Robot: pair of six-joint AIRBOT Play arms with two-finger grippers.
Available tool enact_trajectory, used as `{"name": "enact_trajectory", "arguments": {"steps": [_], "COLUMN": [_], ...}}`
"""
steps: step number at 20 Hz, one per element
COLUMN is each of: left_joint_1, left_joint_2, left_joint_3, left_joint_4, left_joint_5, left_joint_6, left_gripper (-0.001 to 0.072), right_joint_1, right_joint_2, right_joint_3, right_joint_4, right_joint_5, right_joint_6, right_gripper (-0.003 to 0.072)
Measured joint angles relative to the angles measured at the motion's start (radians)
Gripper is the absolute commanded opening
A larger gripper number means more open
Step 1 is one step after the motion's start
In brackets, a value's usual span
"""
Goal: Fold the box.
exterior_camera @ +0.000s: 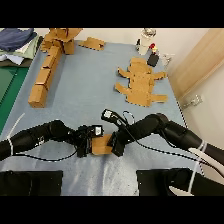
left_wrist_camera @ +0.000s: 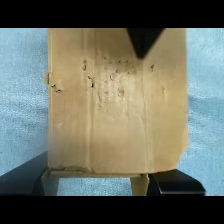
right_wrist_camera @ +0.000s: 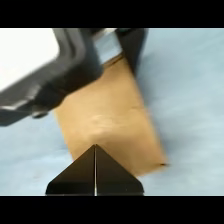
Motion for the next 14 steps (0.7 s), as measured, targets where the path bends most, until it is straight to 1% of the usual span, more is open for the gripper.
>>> {"name": "enact_trajectory", "arguments": {"steps": [2, 3, 4, 6, 7, 9, 14], "left_joint_1": [0.0, 0.0, 0.0, 0.0, 0.0, 0.0, 0.0], "left_joint_2": [0.0, 0.0, 0.0, 0.0, 0.0, 0.0, 0.0], "left_joint_3": [0.0, 0.0, 0.0, 0.0, 0.0, 0.0, 0.0], "left_joint_4": [0.0, 0.0, 0.0, 0.0, 0.0, 0.0, 0.0], "left_joint_5": [0.0, 0.0, 0.0, 0.001, 0.001, 0.001, 0.001], "left_joint_6": [0.0, 0.0, 0.0, 0.0, 0.0, 0.001, 0.002], "left_gripper": [0.0418, 0.0418, 0.0418, 0.0418, 0.0418, 0.0418, 0.0418], "right_joint_1": [0.035, 0.056, 0.083, 0.141, 0.166, 0.209, 0.255], "right_joint_2": [0.055, 0.08, 0.107, 0.151, 0.166, 0.182, 0.174], "right_joint_3": [-0.005, -0.014, -0.03, -0.073, -0.096, -0.132, -0.169], "right_joint_4": [-0.049, -0.089, -0.144, -0.227, -0.261, -0.3, -0.346], "right_joint_5": [0.007, 0.026, 0.061, 0.149, 0.196, 0.263, 0.354], "right_joint_6": [0.009, 0.011, 0.014, 0.015, 0.015, 0.017, -0.079], "right_gripper": [0.0005, 0.0027, 0.011, 0.0424, 0.0497, 0.0497, 0.0499]}}
